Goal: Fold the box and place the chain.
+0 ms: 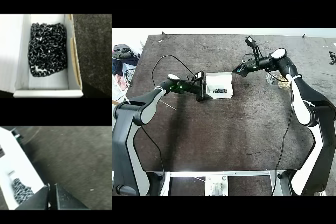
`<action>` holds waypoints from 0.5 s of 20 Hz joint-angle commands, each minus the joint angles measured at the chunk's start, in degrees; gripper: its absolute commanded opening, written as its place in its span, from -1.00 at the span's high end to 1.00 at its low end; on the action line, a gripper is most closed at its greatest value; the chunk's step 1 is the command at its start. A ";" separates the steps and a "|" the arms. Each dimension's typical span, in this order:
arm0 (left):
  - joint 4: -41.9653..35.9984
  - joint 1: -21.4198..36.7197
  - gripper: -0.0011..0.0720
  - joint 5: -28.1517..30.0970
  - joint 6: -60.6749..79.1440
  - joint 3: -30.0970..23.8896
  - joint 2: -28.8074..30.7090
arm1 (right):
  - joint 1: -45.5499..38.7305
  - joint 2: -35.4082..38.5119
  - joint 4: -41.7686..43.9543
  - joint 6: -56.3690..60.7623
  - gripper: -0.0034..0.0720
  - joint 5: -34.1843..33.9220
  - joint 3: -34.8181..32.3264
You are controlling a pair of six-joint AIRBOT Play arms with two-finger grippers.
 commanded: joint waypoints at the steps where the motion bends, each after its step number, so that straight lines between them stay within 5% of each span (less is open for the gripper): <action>1: 0.00 0.00 0.32 0.00 0.02 0.04 0.00 | -0.07 -1.05 1.53 -2.78 0.64 5.42 0.39; 5: 0.00 0.00 0.32 0.02 0.02 0.04 0.00 | -0.02 -0.57 3.76 -5.86 0.63 12.28 0.42; 7: 0.00 0.00 0.32 0.02 0.02 0.04 0.00 | 0.15 0.07 3.76 -5.88 0.26 14.27 0.42; 10: 0.00 0.00 0.32 0.00 0.02 0.04 0.00 | 1.27 0.61 3.45 -6.34 0.27 16.61 0.42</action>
